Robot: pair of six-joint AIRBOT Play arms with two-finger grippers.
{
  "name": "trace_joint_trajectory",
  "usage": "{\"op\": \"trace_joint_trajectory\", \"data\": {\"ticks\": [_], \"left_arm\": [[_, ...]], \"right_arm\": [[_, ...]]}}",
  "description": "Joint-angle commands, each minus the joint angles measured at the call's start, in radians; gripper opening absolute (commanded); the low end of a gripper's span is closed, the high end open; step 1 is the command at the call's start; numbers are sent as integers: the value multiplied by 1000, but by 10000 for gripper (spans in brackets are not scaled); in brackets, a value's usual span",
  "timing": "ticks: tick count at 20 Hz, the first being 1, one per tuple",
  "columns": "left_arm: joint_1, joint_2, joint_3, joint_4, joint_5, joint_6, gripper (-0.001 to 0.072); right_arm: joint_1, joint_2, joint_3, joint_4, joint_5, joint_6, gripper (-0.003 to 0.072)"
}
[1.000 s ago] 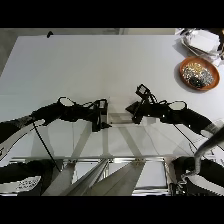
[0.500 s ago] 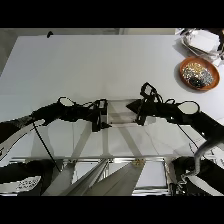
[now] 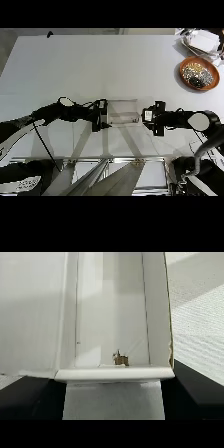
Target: Fold the box and place the chain.
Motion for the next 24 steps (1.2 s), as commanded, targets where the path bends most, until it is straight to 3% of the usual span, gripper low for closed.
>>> {"op": "trace_joint_trajectory", "data": {"ticks": [1, 4, 7, 10, 16, 18, 24], "left_arm": [[1, 0, 0, 0, 0, 0, 88], [0, 0, 0, 0, 0, 0, 88], [0, 0, 0, 0, 0, 0, 88], [0, 0, 0, 0, 0, 0, 88], [1, 0, 0, 0, 0, 0, 88], [1, 0, 0, 0, 0, 0, 88], [0, 0, 0, 0, 0, 0, 88]], "right_arm": [[0, -86, -11, -10, -87, -76, 418], [0, -174, -11, 65, -98, -200, 260], [0, -204, -11, 90, -100, -220, 251], [0, -204, -11, 117, -99, -220, 176], [0, -204, -11, 243, -103, -367, 138], [0, -205, -11, 266, -103, -393, 75], [11, -237, -11, 301, -100, -403, 76]]}}
